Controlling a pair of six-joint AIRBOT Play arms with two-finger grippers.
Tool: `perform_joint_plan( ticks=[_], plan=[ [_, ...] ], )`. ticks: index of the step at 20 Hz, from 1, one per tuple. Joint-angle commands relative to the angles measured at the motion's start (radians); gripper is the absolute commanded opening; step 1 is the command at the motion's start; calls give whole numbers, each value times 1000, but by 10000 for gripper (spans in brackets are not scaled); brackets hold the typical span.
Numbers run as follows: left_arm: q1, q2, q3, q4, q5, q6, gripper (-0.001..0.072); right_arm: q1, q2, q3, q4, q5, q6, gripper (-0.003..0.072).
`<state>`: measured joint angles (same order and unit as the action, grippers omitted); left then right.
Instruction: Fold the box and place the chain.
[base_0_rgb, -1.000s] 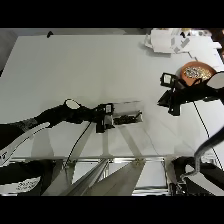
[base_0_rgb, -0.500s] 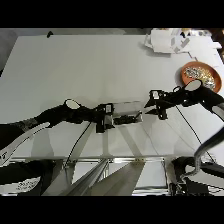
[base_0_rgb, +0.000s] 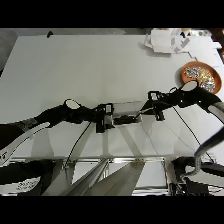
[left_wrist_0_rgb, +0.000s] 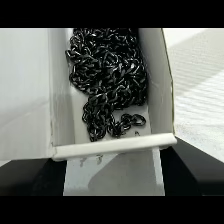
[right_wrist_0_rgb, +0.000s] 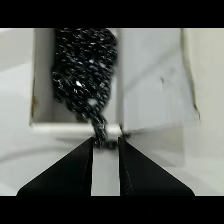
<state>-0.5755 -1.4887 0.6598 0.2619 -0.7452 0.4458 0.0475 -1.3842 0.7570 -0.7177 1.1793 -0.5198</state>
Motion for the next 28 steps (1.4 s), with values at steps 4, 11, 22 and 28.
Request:
perform_joint_plan(
  ticks=[4, 11, 22, 28],
  plan=[
    [0, 0, 0, 0, 1, -1, 136, 1, 3, 0, -47, 32, 68, 18],
    [0, 0, 0, 0, 0, -1, 136, 1, 136, 4, -282, -36, 431, 18],
    [0, 0, 0, 0, 0, -1, 136, 292, 244, 173, -27, 73, 668, 17],
    [0, 0, 0, 0, 0, -1, 136, 352, 205, 173, -13, 4, 768, 18]
  ],
)
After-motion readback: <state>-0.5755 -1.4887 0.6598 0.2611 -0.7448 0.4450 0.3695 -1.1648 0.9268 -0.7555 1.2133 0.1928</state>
